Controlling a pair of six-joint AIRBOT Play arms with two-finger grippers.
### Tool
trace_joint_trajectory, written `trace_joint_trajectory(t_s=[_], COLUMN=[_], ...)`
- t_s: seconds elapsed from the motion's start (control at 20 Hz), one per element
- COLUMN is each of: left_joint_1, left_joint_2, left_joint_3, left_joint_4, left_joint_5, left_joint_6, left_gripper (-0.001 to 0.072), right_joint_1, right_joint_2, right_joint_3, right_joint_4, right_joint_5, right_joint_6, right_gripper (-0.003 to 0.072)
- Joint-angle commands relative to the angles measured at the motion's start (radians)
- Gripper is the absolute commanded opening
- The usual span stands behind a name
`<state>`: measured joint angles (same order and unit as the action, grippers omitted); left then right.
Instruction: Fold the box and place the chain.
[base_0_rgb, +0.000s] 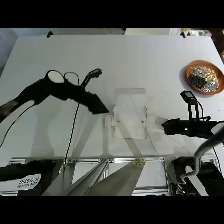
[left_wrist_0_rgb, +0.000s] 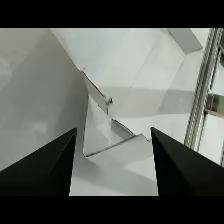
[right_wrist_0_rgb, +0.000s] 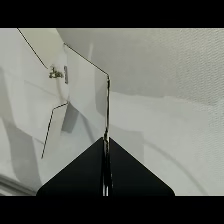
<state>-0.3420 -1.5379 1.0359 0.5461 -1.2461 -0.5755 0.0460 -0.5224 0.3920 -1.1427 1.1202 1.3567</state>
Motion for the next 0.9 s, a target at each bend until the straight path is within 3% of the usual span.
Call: trace_joint_trajectory(t_s=[0.0, 0.1, 0.35, 0.7, 0.85], left_joint_1=[0.022, 0.004, -0.042, -0.122, -0.134], left_joint_2=[-0.153, -0.196, -0.261, -0.273, -0.273], left_joint_3=[0.122, 0.165, 0.172, 0.172, 0.172], left_joint_4=[-0.081, -0.090, -0.077, -0.176, -0.170], left_joint_5=[-0.049, -0.039, 0.026, 0.025, 0.015], left_joint_6=[0.037, 0.064, 0.114, 0.266, 0.266], left_gripper=[0.0564, 0.0564, 0.0564, 0.0555, 0.0480], right_joint_1=[0.001, 0.001, 0.001, 0.001, 0.001], right_joint_2=[0.001, 0.001, 0.001, 0.001, 0.001], right_joint_3=[-0.001, -0.001, -0.001, -0.001, -0.001], right_joint_4=[0.008, 0.008, 0.023, 0.023, 0.022], right_joint_5=[0.005, 0.006, 0.006, 0.006, 0.006], right_joint_6=[0.000, 0.000, 0.000, 0.000, 0.000], right_gripper=[0.0020, 0.0020, 0.0020, 0.0020, 0.0020])
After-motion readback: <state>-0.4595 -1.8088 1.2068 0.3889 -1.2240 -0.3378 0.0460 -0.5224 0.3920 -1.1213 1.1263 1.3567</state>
